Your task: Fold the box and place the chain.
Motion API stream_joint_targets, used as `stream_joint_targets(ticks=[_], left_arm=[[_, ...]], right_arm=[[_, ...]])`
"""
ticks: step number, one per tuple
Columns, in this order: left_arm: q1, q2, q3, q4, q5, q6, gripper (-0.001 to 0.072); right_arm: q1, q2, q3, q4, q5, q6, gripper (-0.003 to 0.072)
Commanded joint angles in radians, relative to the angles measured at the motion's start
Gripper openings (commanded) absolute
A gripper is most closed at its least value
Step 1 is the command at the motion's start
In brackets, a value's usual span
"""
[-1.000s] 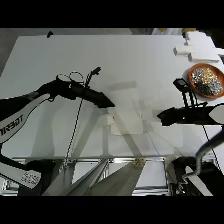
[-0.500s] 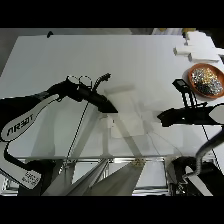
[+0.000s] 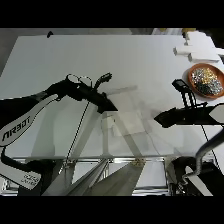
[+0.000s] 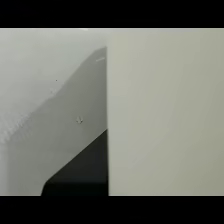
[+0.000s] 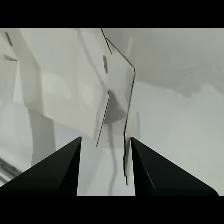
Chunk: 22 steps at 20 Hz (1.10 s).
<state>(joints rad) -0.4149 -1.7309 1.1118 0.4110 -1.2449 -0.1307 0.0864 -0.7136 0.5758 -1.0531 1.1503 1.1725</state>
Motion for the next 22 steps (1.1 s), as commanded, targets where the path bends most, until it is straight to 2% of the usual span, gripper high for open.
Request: stream_joint_targets(ticks=[1,6,7,9,12,17,22], left_arm=[[-0.046,0.116,0.001,0.151,0.04,0.019,0.0003],[-0.178,0.296,-0.014,0.378,0.008,-0.24,-0.0002],[-0.195,0.327,-0.039,0.372,0.028,-0.232,-0.0002],[-0.216,0.37,-0.11,0.366,0.144,-0.219,0.0],[-0.216,0.347,-0.194,0.301,0.294,-0.126,0.0003],[-0.216,0.234,-0.204,0.287,0.367,0.001,0.0003],[-0.222,0.173,-0.204,0.113,0.386,0.22,0.0003]], right_arm=[[0.001,0.001,0.066,0.011,0.045,0.0,0.035],[0.001,0.05,0.18,-0.024,0.104,0.0,0.0349],[0.001,0.068,0.181,-0.024,0.105,0.0,0.0349],[0.001,0.096,0.181,-0.024,0.118,0.0,0.0348],[0.001,0.111,0.181,-0.021,0.122,0.0,0.0348],[0.001,0.111,0.181,-0.023,0.122,0.0,0.0348],[0.001,0.111,0.181,-0.024,0.122,-0.005,0.0343]])
